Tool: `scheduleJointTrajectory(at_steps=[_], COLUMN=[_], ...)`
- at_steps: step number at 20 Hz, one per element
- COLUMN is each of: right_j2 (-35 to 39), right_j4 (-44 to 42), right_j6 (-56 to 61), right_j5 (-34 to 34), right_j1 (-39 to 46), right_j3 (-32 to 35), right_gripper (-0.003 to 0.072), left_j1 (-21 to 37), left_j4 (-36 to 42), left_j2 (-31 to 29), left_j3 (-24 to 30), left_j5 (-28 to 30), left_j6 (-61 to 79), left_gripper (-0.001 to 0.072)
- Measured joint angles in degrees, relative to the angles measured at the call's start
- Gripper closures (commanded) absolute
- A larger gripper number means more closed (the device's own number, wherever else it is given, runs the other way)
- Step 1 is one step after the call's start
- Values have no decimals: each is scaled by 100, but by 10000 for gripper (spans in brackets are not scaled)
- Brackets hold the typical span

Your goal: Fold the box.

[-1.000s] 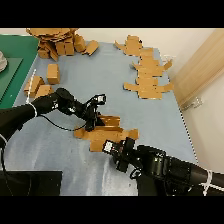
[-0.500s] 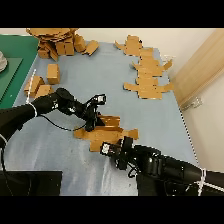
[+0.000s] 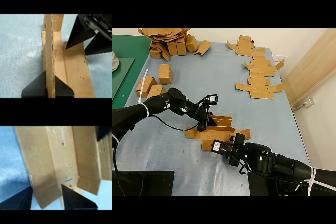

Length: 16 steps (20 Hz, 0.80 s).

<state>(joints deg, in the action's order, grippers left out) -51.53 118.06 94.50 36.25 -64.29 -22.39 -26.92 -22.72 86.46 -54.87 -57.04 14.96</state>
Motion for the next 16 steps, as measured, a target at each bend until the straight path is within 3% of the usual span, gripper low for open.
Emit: scheduleJointTrajectory(at_steps=[16], right_j2=[118], right_j4=[138], right_j6=[0], right_j5=[33], right_j1=[223], right_j3=[-258], right_gripper=[140], left_j1=[0], left_j4=[0], left_j2=[0], left_j3=[0], left_j5=[0], left_j6=[0], left_gripper=[694])
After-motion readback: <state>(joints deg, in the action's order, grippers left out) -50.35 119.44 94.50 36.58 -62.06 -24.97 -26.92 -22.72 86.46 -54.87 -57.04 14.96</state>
